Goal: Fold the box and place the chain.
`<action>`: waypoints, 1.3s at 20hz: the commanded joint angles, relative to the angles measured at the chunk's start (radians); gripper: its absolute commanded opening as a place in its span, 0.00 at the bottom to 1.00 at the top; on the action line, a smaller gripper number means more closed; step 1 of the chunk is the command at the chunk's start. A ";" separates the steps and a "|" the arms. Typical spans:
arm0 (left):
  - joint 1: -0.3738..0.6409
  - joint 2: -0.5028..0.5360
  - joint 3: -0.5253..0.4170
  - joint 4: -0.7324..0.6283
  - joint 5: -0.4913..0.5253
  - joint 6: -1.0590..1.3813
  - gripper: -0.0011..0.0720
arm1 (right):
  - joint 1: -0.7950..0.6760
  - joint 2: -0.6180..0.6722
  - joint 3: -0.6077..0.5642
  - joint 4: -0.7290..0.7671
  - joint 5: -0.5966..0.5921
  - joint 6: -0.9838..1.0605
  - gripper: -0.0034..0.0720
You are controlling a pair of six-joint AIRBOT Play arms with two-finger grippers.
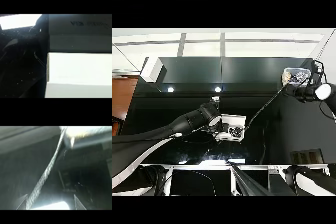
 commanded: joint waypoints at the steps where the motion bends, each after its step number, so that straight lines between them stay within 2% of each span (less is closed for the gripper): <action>1: 0.000 -0.001 0.000 0.000 0.000 0.000 0.06 | -0.036 -0.238 0.144 -0.003 -0.096 0.097 0.98; 5: 0.000 -0.001 0.000 0.000 0.000 0.000 0.06 | -0.035 -0.433 0.322 0.095 -0.025 0.105 0.97; 6: 0.000 -0.001 0.000 0.000 0.000 0.000 0.06 | -0.035 -0.461 0.347 0.106 -0.011 0.105 0.91; 7: 0.000 -0.001 0.000 0.000 0.000 0.000 0.06 | -0.035 -0.474 0.362 0.106 -0.004 0.106 0.76; 8: 0.000 -0.001 0.000 0.000 0.000 0.000 0.06 | -0.034 -0.476 0.364 0.105 -0.005 0.106 0.74; 9: 0.000 -0.001 0.000 0.000 0.000 0.000 0.06 | -0.035 -0.476 0.365 0.105 0.003 0.105 0.49; 10: 0.000 -0.001 0.000 0.000 0.000 0.000 0.06 | -0.037 -0.476 0.367 0.102 0.025 0.105 0.28; 11: 0.000 -0.001 0.000 0.000 0.000 0.000 0.06 | -0.037 -0.476 0.367 0.103 0.043 0.105 0.14; 12: 0.000 -0.001 0.000 0.000 0.000 0.000 0.06 | -0.037 -0.473 0.369 0.102 0.066 0.104 0.10; 15: 0.000 -0.001 0.000 0.001 0.000 0.000 0.06 | -0.037 -0.449 0.377 0.109 0.145 0.066 0.10; 17: 0.000 -0.001 0.000 0.000 0.000 0.000 0.06 | -0.040 -0.388 0.377 0.150 0.188 -0.018 0.10; 23: 0.000 -0.001 0.000 0.000 0.000 0.000 0.06 | -0.061 -0.059 0.377 0.169 0.263 -0.175 0.10; 26: 0.000 -0.001 0.000 0.000 -0.001 0.000 0.06 | -0.060 0.116 0.377 0.169 0.364 -0.232 0.10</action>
